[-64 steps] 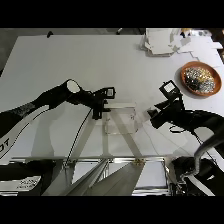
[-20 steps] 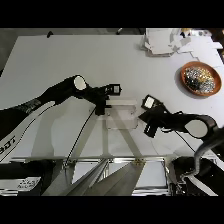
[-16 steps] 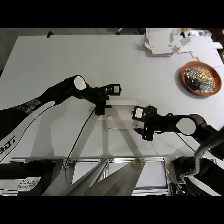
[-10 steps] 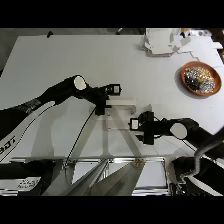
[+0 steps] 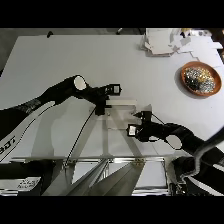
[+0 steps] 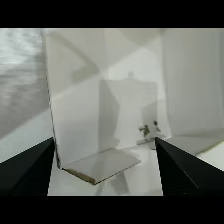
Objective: Fold the box and place the chain.
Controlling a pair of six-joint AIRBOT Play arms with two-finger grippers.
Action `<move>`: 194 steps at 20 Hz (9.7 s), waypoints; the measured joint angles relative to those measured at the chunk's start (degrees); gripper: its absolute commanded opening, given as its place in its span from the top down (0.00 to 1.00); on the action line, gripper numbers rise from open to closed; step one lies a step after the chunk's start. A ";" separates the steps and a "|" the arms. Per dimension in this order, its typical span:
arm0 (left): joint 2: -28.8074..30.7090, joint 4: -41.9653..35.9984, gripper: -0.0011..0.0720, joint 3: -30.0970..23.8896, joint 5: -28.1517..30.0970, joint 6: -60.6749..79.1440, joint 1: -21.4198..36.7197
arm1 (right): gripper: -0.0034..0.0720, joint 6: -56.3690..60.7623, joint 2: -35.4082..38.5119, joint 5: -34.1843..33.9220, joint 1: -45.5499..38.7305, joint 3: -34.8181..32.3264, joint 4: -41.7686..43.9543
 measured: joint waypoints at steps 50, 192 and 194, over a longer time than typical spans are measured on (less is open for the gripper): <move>0.00 0.00 0.97 -0.02 -0.02 0.00 0.00 | 0.12 -47.41 -27.06 32.13 -26.49 18.49 39.87; 9.27 -10.01 0.67 -13.77 6.45 16.85 1.62 | 0.35 -48.65 -29.97 32.35 -26.62 18.88 39.41; 9.05 -11.15 0.80 -13.77 7.08 16.94 1.53 | 0.35 -48.68 -29.97 32.35 -26.62 18.88 39.39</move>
